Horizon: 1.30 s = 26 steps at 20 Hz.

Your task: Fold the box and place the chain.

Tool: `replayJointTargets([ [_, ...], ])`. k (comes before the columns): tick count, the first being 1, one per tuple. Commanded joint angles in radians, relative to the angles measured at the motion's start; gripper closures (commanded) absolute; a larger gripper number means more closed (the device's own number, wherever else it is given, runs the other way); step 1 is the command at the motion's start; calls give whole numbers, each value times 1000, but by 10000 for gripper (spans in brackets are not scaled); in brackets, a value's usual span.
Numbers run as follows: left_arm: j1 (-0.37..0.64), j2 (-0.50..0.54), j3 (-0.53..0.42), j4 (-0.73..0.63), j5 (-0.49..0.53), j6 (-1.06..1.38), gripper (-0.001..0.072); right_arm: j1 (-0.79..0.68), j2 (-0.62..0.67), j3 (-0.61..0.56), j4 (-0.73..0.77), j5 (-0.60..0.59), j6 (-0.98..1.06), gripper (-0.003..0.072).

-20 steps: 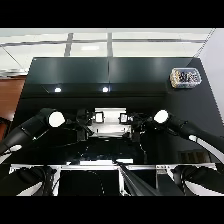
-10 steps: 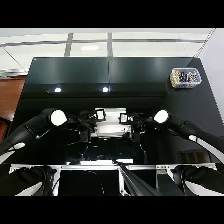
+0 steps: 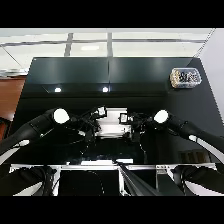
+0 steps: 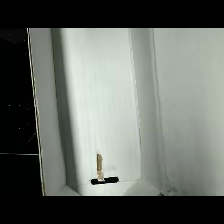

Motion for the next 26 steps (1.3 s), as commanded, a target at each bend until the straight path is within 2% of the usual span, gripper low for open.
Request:
replayJointTargets([
  [1,0,-2,0,-8,-2,0,482,1,0,-1,0,0,0,246],
  [2,0,-2,0,-5,-7,0,552,1,0,-1,0,0,0,246],
  [3,-1,-2,0,-3,-13,0,565,1,0,-1,0,0,0,246],
  [4,-1,-2,0,-5,-14,0,488,1,0,-1,0,0,0,245],
  [5,0,-2,0,-2,-20,0,493,1,0,-1,0,0,0,246],
  [7,2,7,6,61,-38,-15,684,1,0,-1,0,0,0,246],
  [12,77,140,8,204,-47,-220,683,1,0,-1,0,0,0,246],
  [17,302,302,8,299,-154,-462,682,1,-1,-1,0,0,0,245],
  [22,600,310,-7,310,-311,-944,682,1,0,-1,0,0,0,245],
  [24,714,289,-40,210,-360,-1040,682,1,0,-1,0,0,0,246],
  [26,821,259,-102,-26,-388,-1000,682,1,0,-1,0,0,0,245],
])
